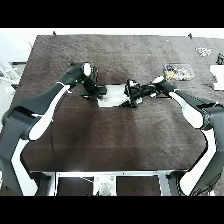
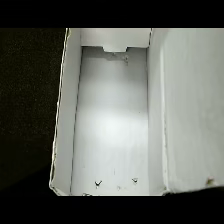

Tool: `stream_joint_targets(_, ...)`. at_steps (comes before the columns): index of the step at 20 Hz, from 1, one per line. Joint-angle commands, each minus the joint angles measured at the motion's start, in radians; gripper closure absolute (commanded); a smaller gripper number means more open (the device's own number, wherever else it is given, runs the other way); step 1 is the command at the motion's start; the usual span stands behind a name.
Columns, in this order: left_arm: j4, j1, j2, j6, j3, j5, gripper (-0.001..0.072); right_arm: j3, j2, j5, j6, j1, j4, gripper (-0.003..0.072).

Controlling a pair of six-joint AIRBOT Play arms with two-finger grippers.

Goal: Fold the box and place the chain.

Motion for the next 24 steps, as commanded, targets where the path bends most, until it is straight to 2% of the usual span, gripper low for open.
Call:
stream_joint_targets(1, 0.049, -0.017, -0.021, -0.013, 0.047, -0.031, 0.0288, 0.0, 0.0, 0.0, 0.0, 0.0, 0.0, 0.0119)
stream_joint_targets(5, 0.05, -0.024, -0.029, -0.022, 0.053, -0.035, 0.0293, 0.0, 0.0, 0.0, 0.0, 0.0, 0.0, 0.0119)
stream_joint_targets(9, 0.079, -0.045, -0.087, -0.022, 0.138, -0.119, 0.0296, 0.0, 0.0, 0.0, 0.0, 0.0, 0.0, 0.0119)
stream_joint_targets(10, 0.081, -0.048, -0.097, -0.021, 0.158, -0.131, 0.041, 0.0, 0.0, 0.0, 0.0, 0.0, 0.0, 0.0119)
stream_joint_targets(11, 0.092, -0.051, -0.102, -0.021, 0.171, -0.138, 0.0479, 0.0, 0.0, 0.0, 0.0, 0.0, 0.0, 0.0119)
stream_joint_targets(16, 0.094, -0.06, -0.116, -0.008, 0.171, -0.15, 0.049, 0.0, 0.0, 0.0, 0.0, 0.0, 0.0, 0.0119)
stream_joint_targets(17, 0.095, -0.06, -0.118, -0.003, 0.171, -0.154, 0.0679, 0.0, 0.0, 0.0, 0.0, 0.0, 0.0, 0.012)
stream_joint_targets(18, 0.098, -0.06, -0.118, -0.003, 0.171, -0.157, 0.0688, 0.0, 0.0, 0.0, 0.0, 0.0, 0.0, 0.0119)
stream_joint_targets(23, 0.093, -0.06, -0.118, 0.001, 0.171, -0.16, 0.0684, 0.0, 0.0, 0.0, 0.0, 0.0, 0.0, 0.0119)
stream_joint_targets(24, 0.092, -0.06, -0.118, 0.004, 0.171, -0.158, 0.0435, 0.0, 0.0, 0.0, 0.0, 0.0, 0.0, 0.0119)
